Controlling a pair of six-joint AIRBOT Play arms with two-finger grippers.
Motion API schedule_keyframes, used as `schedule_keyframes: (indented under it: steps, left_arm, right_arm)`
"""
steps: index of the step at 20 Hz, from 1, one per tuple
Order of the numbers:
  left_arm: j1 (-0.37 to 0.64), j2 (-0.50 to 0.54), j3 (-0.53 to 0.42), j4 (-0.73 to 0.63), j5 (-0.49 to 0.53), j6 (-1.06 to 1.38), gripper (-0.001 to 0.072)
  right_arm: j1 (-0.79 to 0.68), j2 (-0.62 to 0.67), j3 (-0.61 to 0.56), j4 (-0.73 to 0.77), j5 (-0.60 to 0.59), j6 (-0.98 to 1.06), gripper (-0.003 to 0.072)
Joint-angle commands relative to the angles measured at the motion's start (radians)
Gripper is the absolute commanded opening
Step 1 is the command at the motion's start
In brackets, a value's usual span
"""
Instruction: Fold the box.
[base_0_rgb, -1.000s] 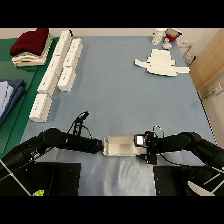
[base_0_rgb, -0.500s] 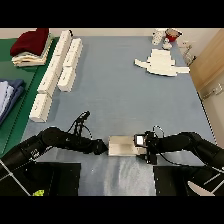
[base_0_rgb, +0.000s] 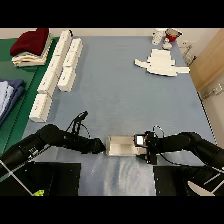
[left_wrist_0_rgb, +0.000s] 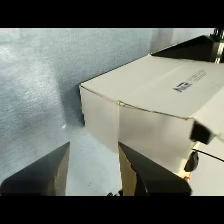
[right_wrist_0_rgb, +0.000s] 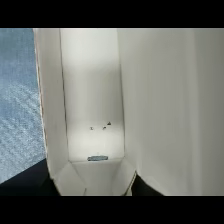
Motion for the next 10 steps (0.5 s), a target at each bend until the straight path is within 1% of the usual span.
schedule_keyframes:
  steps: [1,4,8,10]
  left_arm:
    - [0.058,0.001,0.024,-0.041,-0.077,0.007,0.0464]
    - [0.052,0.000,0.032,-0.130,-0.072,0.012,0.0464]
    - [0.051,-0.018,0.029,-0.131,-0.048,0.013,0.0464]
    - [0.035,-0.034,0.029,-0.128,-0.037,0.012,0.0464]
  right_arm:
    - [0.000,0.001,0.001,0.000,0.000,0.000,0.0545]
    - [0.000,0.001,0.001,0.000,0.000,0.000,0.0545]
    - [0.000,0.001,0.001,0.000,0.000,0.000,0.0545]
    - [0.000,0.001,0.001,0.000,0.000,0.000,0.0545]
